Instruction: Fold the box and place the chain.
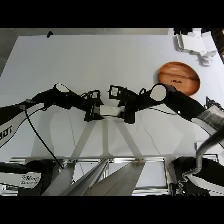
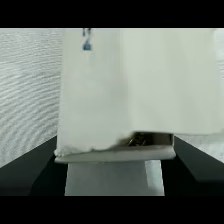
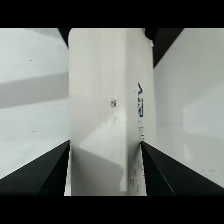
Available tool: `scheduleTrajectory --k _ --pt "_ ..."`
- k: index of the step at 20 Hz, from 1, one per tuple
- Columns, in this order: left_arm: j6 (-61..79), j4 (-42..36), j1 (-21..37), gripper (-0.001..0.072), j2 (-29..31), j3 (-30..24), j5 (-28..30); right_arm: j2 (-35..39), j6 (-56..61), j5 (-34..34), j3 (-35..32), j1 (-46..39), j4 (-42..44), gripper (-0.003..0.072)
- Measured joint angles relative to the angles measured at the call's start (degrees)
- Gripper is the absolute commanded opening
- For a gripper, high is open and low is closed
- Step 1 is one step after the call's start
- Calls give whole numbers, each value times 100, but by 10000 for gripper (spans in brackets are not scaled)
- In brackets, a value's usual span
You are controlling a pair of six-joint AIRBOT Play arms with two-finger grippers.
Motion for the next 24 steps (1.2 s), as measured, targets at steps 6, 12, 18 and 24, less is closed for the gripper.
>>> scheduleTrajectory --k 6,12,18,24 --pt "9 11 0 349 0 0 -2 216 -2 136 -4 -11 205 481" --pt "11 17 0 349 0 2 -7 170 -2 -203 -4 -308 820 460" --pt "11 17 0 349 0 0 -9 -258 -4 -264 -4 -409 892 358" --pt "15 15 0 349 0 0 -7 -457 -11 -302 -9 -356 774 251"
